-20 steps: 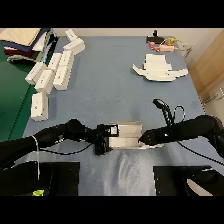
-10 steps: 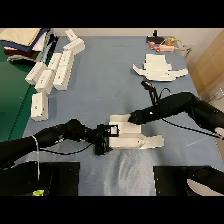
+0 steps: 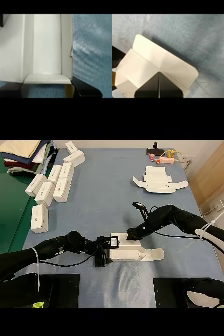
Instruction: Fold the box.
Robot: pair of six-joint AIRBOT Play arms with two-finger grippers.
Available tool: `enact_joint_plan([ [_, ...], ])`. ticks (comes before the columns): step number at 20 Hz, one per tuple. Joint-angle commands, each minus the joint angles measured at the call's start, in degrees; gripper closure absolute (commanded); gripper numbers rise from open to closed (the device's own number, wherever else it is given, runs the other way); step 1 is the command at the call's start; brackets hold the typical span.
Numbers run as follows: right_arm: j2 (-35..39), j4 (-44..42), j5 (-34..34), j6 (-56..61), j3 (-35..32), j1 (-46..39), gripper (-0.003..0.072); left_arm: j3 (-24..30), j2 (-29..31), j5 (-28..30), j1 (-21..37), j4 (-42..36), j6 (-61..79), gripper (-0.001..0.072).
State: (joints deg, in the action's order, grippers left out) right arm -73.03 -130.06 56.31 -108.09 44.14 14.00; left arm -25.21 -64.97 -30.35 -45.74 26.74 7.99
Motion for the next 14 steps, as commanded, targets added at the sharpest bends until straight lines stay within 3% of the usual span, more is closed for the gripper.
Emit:
enact_joint_plan([
  [1,-0.63,0.44,0.31,-0.39,0.07,0.04,0.0685,0.02,0.02,-0.07,0.02,0.04,0.11,0.0188],
  [9,-0.28,0.35,1.9,-0.39,0.26,0.02,0.0686,0.02,0.02,-0.07,0.02,0.04,0.11,0.0189],
  [14,6.45,2.36,6.73,-1.46,4.9,0.0,0.0686,0.02,0.02,-0.07,0.02,0.04,0.11,0.0189],
])
